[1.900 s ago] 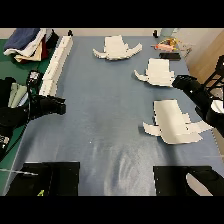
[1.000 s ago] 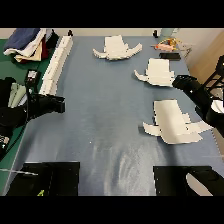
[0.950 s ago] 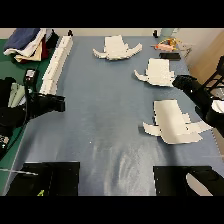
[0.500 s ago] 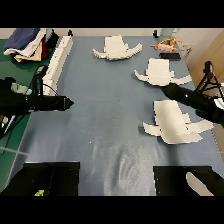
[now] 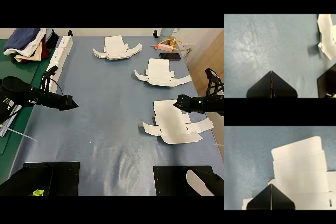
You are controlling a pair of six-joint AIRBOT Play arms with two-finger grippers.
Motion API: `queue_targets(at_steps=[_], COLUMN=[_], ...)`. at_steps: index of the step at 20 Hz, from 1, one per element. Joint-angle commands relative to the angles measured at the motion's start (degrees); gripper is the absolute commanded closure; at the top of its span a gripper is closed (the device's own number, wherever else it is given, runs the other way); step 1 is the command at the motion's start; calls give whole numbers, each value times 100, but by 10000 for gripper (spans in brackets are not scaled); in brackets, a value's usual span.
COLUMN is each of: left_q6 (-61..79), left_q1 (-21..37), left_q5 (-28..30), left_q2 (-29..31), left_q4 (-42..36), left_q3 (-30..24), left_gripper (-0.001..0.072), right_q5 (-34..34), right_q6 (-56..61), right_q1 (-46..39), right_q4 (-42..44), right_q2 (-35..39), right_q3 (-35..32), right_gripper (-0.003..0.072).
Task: Fold the box.
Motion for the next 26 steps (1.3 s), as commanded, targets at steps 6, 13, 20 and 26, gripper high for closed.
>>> queue_targets(at_steps=[6, 13, 20, 26], left_q6=[-24, -22, -22, -20], left_q1=[2, -9, -9, -7], left_q5=[348, 382, 76, -46], left_q2=[-44, -44, -37, -37], left_q4=[-168, -809, -896, -887], left_q3=[28, 26, 26, 26], left_gripper=[695, 695, 695, 695], right_q5=[-20, 1493, 2859, 3128], right_q6=[651, 1458, 37, -1016], right_q1=[-42, -933, -2332, -2800], right_q4=[-387, -3617, -3473, -2111], right_q2=[-20, -1296, -3460, -3630], right_q3=[105, 2201, 3053, 3110], right_gripper=[548, 142, 144, 171])
